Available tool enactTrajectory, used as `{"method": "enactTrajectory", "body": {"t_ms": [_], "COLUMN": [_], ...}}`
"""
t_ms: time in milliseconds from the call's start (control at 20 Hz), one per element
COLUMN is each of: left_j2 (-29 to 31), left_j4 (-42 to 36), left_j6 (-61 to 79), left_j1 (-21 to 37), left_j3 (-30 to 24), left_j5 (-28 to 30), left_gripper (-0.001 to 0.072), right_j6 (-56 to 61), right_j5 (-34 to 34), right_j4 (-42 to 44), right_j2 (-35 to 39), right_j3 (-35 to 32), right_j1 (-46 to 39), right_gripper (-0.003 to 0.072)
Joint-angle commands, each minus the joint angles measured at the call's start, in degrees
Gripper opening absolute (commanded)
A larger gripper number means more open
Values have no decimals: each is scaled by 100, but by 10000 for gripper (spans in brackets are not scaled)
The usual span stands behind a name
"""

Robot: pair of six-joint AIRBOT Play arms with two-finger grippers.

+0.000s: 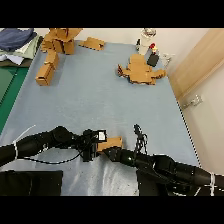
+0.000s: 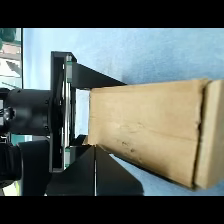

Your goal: Fold the box.

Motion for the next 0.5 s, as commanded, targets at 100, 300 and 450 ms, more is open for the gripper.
{"method": "enactTrajectory", "body": {"t_ms": [100,300,450], "left_j2": [-2,-2,-2], "left_j4": [2,2,2], "left_j6": [2,0,2], "left_j1": [2,2,2], "left_j3": [0,0,0], "left_j5": [0,0,0], "left_gripper": [526,526,526], "right_j6": [118,144,129], "right_j5": [-11,114,131], "right_j4": [20,22,-142], "right_j2": [-264,-389,-323], "right_j3": [-2,-2,13], "right_j1": [-2,-2,0], "right_gripper": [0,0,1]}}
